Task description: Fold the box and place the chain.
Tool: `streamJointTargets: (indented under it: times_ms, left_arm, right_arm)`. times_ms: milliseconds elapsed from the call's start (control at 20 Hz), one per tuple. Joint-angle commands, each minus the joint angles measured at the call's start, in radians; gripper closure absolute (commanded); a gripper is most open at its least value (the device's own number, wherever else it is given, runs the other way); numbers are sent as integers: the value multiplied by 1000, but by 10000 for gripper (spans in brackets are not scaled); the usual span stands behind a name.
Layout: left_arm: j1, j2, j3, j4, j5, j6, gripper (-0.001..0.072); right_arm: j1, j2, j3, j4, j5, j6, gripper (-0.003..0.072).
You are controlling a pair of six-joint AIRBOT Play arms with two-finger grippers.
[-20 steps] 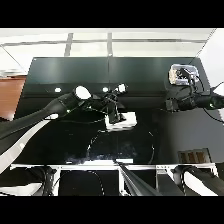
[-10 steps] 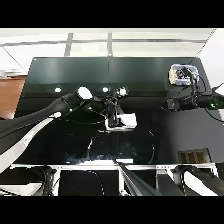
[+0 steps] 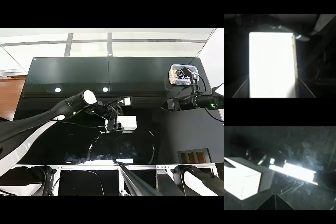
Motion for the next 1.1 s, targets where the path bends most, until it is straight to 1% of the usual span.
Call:
streamJointTargets:
  times_ms: [0,50,100,150,200,250,350,450,550,600,750,900,1000,1050]
  left_arm:
    - [-44,-3,0,126,83,-48,2]
    - [-58,-5,0,154,98,-48,3]
    - [-67,-6,0,172,105,-50,19]
    - [-73,-5,1,187,105,-68,74]
    - [-72,-1,2,199,99,-95,260]
    - [-66,6,13,230,83,-149,418]
    - [-36,33,45,306,80,-304,423]
    - [36,72,88,423,81,-446,423]
    - [156,105,138,555,85,-578,423]
    - [237,108,174,601,85,-638,423]
    - [502,89,277,626,120,-720,423]
    - [761,43,366,625,188,-901,423]
    - [897,-27,437,603,180,-995,423]
    - [941,-66,472,596,149,-995,422]
  right_arm:
    - [-1,0,1,0,-5,0,672]
    - [0,0,1,0,-10,0,673]
    - [0,0,1,1,-13,0,673]
    - [-1,0,1,0,-16,0,673]
    - [0,0,1,0,-16,0,673]
    - [-1,0,1,0,-16,0,673]
    - [-1,0,1,0,-14,0,673]
    - [-1,0,1,0,-15,0,673]
    - [0,0,1,0,-16,1,672]
    - [0,0,1,0,-19,1,673]
    - [0,0,1,2,-34,4,672]
    - [0,0,1,14,-48,3,672]
    - [0,0,1,31,-49,5,673]
    - [0,0,1,40,-44,20,672]
